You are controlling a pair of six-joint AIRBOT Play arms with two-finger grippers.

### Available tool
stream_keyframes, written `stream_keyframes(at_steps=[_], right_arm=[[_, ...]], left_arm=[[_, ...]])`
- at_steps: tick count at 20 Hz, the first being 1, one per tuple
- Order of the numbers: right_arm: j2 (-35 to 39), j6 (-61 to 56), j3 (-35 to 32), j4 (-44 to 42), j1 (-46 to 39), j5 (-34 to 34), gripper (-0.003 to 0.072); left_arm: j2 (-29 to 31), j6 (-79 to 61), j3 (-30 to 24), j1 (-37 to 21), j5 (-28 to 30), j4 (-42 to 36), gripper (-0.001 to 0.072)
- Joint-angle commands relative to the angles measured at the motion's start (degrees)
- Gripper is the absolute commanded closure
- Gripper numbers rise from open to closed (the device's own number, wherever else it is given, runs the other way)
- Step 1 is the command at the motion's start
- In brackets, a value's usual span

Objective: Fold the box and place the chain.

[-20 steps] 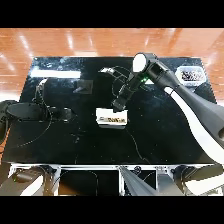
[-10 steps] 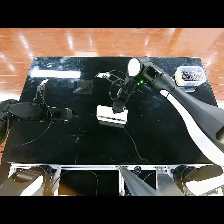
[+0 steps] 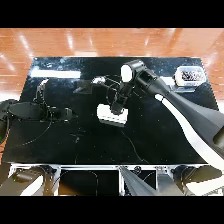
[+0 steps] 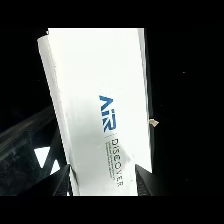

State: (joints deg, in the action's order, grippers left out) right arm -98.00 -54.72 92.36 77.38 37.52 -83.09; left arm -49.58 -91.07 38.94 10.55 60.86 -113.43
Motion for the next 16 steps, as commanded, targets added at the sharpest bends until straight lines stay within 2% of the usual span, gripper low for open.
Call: stream_keyframes(at_steps=[1,2,3,16], right_arm=[[0.00,-1.01,0.00,3.17,1.27,0.85,0.0221],[0.00,-1.03,0.00,3.48,1.36,0.85,0.0229],[0.00,-1.01,0.00,3.52,1.33,0.85,0.0319],[-0.02,-1.49,0.00,3.89,1.55,0.87,0.0322]], left_arm=[[-0.02,-0.02,-0.02,0.02,-0.04,0.04,0.0093],[-0.02,-0.02,-0.02,0.02,-0.07,0.04,0.0093],[-0.02,-0.02,-0.02,0.02,-0.09,0.04,0.0093],[-0.02,-0.02,-0.02,0.02,-0.09,0.04,0.0093]])
